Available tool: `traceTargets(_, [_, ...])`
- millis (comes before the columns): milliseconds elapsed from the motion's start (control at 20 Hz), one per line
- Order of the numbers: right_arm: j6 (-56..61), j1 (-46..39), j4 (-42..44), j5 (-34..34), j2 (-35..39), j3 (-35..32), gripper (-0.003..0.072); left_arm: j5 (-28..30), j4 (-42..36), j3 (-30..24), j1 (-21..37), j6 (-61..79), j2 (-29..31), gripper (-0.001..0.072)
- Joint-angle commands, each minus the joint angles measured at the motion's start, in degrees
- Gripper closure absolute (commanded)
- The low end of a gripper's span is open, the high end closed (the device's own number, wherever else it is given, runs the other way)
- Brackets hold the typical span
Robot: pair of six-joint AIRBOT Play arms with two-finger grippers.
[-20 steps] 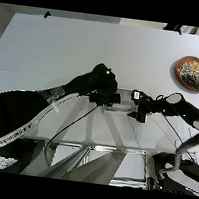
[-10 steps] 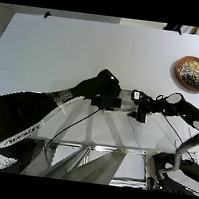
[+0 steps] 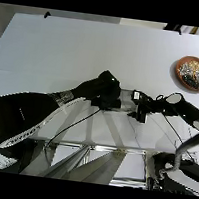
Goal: Fold the box and place the chain.
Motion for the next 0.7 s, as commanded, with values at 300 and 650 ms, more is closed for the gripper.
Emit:
traceTargets(300, [0.15, 0.02, 0.15, 0.04, 0.02, 0.02, 0.0394, 0.33, -0.92, 0.07, -0.09, 0.04, 0.00, 0.0347])
traceTargets(650, [0.15, 0.02, 0.15, 0.04, 0.02, 0.02, 0.0394, 4.63, -1.97, 0.07, 0.09, 1.77, 1.25, 0.0173])
